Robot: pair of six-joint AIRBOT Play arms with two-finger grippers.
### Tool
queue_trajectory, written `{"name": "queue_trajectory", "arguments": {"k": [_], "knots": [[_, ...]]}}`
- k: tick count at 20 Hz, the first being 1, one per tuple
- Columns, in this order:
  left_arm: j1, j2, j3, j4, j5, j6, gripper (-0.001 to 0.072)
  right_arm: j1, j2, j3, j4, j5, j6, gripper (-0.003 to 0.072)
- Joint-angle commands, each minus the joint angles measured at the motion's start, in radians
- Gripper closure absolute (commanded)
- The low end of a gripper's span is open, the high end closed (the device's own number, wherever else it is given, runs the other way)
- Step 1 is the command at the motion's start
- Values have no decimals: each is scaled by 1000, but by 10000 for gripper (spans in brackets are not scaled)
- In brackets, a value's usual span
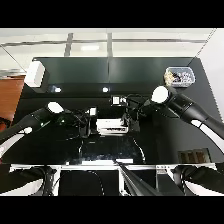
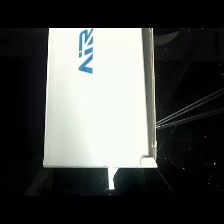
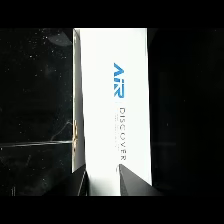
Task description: Fold the box and place the chain.
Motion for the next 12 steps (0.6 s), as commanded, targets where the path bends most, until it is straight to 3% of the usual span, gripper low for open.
{"name": "queue_trajectory", "arguments": {"k": [1, 7, 9, 12], "knots": [[-1, -1, 1, -1, 0, -1, 367, 1, 0, 0, -4, 1, 1, 478], [-1, -1, 1, -1, 0, -1, 367, 1, -7, -1, -7, 1, 0, 476], [-1, -1, 1, 0, 0, -1, 367, 1, -7, 0, -7, 1, 0, 406], [-1, -1, 1, 0, 0, -1, 366, 1, -7, -1, -7, 1, 0, 407]]}}
